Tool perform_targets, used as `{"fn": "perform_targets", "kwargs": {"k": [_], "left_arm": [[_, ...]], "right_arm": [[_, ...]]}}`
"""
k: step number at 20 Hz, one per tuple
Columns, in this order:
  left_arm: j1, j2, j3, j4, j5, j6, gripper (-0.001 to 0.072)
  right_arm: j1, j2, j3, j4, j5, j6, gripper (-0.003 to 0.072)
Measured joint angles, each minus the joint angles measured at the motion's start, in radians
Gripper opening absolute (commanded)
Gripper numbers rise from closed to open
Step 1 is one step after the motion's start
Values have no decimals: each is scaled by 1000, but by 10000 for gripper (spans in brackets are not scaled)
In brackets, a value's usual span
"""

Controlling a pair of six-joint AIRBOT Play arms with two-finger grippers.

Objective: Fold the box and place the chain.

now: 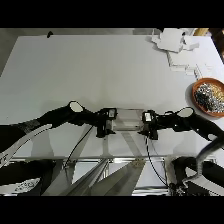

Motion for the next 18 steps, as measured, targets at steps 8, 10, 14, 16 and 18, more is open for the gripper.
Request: {"fn": "perform_targets", "kwargs": {"k": [8,10,14,16,18], "left_arm": [[2,75,-2,49,-5,3,699],[5,85,-1,50,-15,3,699],[24,94,-2,22,-24,22,698],[28,90,-2,0,-29,42,698],[27,76,-2,-36,-34,64,698]], "right_arm": [[0,0,0,1,-2,2,399],[0,0,0,1,-2,1,399],[0,0,0,1,-1,1,399],[0,0,0,1,-1,1,399],[0,0,0,1,-1,0,399]]}}
